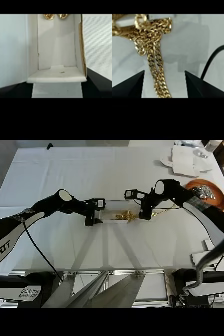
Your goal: Fold the box and place the chain.
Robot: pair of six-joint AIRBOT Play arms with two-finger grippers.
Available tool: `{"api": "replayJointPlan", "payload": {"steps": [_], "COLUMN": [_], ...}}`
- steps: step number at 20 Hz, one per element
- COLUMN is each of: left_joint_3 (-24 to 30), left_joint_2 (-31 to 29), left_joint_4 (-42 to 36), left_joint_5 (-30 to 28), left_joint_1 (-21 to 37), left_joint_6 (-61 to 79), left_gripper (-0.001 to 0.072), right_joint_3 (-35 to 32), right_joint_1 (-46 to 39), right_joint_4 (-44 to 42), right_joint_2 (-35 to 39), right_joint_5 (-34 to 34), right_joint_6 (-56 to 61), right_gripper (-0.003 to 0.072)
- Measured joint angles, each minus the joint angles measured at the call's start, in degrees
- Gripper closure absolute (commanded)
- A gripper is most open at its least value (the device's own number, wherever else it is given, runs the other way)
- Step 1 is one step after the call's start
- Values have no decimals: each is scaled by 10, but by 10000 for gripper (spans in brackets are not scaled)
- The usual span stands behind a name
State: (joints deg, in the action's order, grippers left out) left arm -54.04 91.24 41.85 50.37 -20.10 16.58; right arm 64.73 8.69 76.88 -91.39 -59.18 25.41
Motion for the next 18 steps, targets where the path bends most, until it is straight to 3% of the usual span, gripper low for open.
{"api": "replayJointPlan", "payload": {"steps": [3,5,6,12,18], "left_joint_3": [0,0,0,0,0], "left_joint_2": [0,0,0,0,0], "left_joint_4": [0,0,0,0,0], "left_joint_5": [0,0,0,0,0], "left_joint_1": [0,0,0,0,0], "left_joint_6": [0,0,0,0,0], "left_gripper": [434,434,434,434,434], "right_joint_3": [-3,-9,-10,-16,-15], "right_joint_1": [6,10,12,30,50], "right_joint_4": [-2,6,6,15,7], "right_joint_2": [-10,-13,-14,-2,78], "right_joint_5": [15,31,37,7,-2], "right_joint_6": [-1,3,10,48,84], "right_gripper": [360,640,675,676,676]}}
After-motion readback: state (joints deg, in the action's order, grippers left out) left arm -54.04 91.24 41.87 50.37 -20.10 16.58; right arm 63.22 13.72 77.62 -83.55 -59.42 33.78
